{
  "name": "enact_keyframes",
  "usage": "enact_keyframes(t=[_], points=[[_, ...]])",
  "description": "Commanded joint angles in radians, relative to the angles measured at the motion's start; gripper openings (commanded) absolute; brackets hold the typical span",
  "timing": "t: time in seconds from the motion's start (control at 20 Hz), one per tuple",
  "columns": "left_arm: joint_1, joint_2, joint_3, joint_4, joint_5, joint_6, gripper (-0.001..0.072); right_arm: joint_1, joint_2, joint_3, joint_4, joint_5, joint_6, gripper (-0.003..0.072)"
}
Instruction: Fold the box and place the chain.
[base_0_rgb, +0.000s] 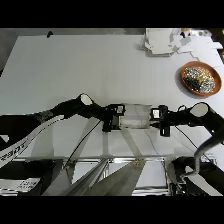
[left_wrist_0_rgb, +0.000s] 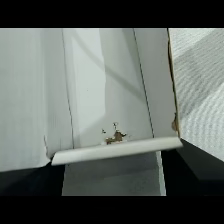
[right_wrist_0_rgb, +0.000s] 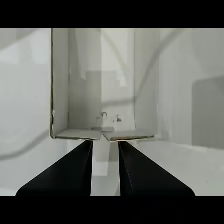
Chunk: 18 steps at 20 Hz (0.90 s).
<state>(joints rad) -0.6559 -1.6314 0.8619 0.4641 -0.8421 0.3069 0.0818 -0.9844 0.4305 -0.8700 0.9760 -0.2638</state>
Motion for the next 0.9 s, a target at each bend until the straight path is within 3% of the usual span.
enact_keyframes(t=[0.0, 0.2, 0.3, 0.55, 0.75, 0.85], points=[[0.0, 0.001, 0.001, 0.0, 0.0, 0.0, 0.0088, 0.054, -0.002, -0.006, 0.034, -0.012, -0.006, 0.0153], [0.0, 0.001, 0.001, 0.0, 0.0, 0.0, 0.0088, 0.081, -0.021, -0.006, 0.068, -0.097, 0.031, 0.0163], [0.0, 0.001, 0.001, 0.0, 0.0, 0.0, 0.0088, 0.081, -0.026, -0.006, 0.095, -0.107, 0.03, 0.0213], [0.0, 0.001, 0.001, 0.0, 0.0, 0.0, 0.0088, 0.081, -0.043, -0.006, 0.095, -0.106, 0.031, 0.0484], [0.0, 0.001, 0.001, 0.0, 0.0, 0.0, 0.0088, 0.08, -0.043, -0.006, 0.08, -0.104, 0.056, 0.0461], [0.0, 0.001, 0.001, 0.0, 0.0, 0.0, 0.0088, 0.08, -0.021, -0.006, 0.024, -0.104, 0.217, 0.0292]])
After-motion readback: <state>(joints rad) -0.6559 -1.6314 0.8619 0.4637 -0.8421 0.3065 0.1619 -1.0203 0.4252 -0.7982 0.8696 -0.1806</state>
